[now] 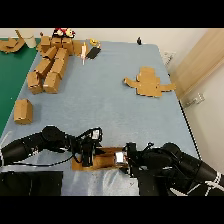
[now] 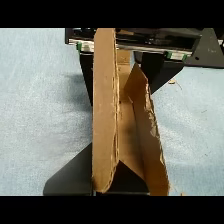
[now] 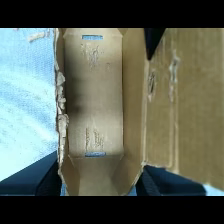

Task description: Fold the box.

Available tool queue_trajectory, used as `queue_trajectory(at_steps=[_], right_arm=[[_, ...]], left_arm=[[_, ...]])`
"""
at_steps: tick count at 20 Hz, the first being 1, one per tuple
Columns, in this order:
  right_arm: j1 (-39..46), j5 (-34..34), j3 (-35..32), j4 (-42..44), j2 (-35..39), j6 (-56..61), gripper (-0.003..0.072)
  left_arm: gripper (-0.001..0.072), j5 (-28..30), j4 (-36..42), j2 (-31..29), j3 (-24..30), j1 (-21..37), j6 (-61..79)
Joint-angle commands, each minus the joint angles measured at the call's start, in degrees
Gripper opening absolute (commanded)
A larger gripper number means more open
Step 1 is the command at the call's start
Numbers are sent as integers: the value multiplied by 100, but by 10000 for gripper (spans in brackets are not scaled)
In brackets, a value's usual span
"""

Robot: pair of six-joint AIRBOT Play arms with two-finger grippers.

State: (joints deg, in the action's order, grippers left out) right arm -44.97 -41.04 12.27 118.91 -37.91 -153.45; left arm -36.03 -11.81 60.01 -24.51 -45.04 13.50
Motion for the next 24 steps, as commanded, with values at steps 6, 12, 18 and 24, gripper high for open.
queue_trajectory(at_steps=[6, 12, 18, 24], right_arm=[[0, 4, -2, 2, 0, 0, 581], [0, 4, -2, 2, 0, 0, 581], [0, 4, -2, 0, 0, 0, 582], [0, 4, -2, 0, 0, 0, 581]], left_arm=[[14, 114, 24, 0, -7, 7, -2], [375, 203, 2, -13, -15, 13, -739], [606, 647, -538, -549, -20, 15, -2085], [606, 514, -2253, -1362, -20, 15, -4089]])
